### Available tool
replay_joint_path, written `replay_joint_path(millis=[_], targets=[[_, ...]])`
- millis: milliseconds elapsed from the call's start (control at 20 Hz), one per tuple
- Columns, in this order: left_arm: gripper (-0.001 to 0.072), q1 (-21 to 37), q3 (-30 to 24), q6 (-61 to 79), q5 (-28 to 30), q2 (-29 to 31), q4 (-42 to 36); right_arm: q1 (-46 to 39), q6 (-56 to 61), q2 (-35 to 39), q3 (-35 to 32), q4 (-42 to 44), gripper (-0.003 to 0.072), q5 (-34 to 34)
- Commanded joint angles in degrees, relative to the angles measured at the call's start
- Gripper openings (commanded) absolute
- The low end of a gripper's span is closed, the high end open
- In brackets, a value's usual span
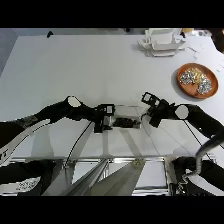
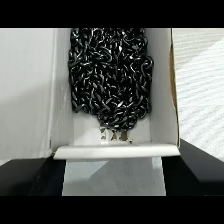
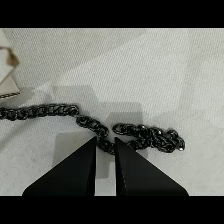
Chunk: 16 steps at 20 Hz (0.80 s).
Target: Fold the box and place the chain.
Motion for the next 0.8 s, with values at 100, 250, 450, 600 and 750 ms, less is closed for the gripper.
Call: replay_joint_path(millis=[100, 250, 450, 600, 750], targets=[[0.025, 0.0, 0.0, 0.0, 0.0, 0.0, 0.0, 0.0, 0.0, -1.6, 0.0, 0.2, 0.0117, -0.6], [0.025, 0.0, 0.0, 0.0, 0.0, 0.0, 0.0, 0.0, 0.2, -1.8, 0.0, 0.1, 0.0031, -1.4], [0.025, 0.0, 0.0, 0.0, 0.0, 0.0, 0.0, 0.0, 0.2, 0.3, 0.0, -0.2, 0.0015, 0.0], [0.025, 0.0, 0.0, 0.0, 0.0, 0.0, 0.0, 0.0, 0.4, 5.7, 0.0, -0.5, 0.0015, 2.3], [0.025, 0.0, 0.0, 0.0, 0.0, 0.0, 0.0, 0.0, 6.3, 12.4, 0.0, 0.5, 0.0015, 5.4]])
